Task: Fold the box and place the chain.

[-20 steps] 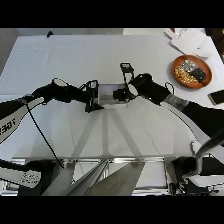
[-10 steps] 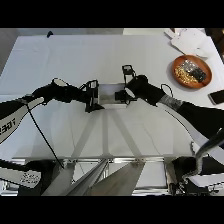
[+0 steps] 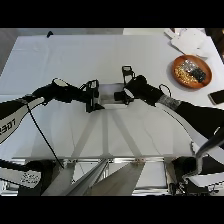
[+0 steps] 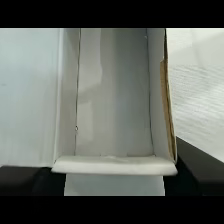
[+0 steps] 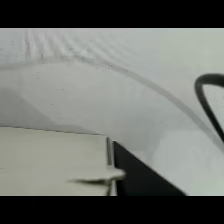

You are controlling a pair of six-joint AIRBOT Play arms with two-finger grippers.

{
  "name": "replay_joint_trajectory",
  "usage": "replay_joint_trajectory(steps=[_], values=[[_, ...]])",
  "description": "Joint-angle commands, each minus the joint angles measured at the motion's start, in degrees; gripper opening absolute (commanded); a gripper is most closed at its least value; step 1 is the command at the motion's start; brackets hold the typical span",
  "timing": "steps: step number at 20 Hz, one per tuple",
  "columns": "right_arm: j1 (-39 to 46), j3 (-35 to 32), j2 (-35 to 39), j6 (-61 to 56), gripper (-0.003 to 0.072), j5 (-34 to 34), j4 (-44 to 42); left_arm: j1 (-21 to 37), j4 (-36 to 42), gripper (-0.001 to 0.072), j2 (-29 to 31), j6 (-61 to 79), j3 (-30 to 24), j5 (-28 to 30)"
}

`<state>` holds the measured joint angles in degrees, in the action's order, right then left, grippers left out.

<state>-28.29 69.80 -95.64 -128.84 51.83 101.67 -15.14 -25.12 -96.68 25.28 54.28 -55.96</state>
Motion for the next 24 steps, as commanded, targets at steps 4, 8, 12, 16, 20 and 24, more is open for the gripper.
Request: replay_joint_trajectory(steps=[4, 8, 12, 16, 20, 24], values=[[1.0, 0.0, 3.4, -0.2, 0.0277, 1.2, -0.7, 0.0, 0.0, 0.0214, 0.0, -0.1, 0.0, 0.0], [2.3, 0.0, 8.7, 0.5, 0.0277, 7.5, -0.5, 0.0, 0.0, 0.0214, 0.0, -0.1, 0.0, 0.0], [3.0, 0.0, 14.6, 1.5, 0.0276, 11.7, -0.7, 0.0, 0.0, 0.0214, 0.0, -0.2, 0.0, 0.0], [3.0, 0.0, 17.7, 3.4, 0.0276, 14.8, -1.8, 0.0, 0.0, 0.0214, 0.1, -0.1, 0.0, 0.0], [2.9, 0.0, 17.8, 3.4, 0.0276, 16.9, -1.9, 0.0, 0.0, 0.0214, 0.1, -0.1, 0.0, 0.0], [2.4, 0.0, 16.8, 13.6, 0.0284, 13.6, -3.8, 0.0, 0.0, 0.0214, 0.1, -0.1, 0.0, 0.0]])
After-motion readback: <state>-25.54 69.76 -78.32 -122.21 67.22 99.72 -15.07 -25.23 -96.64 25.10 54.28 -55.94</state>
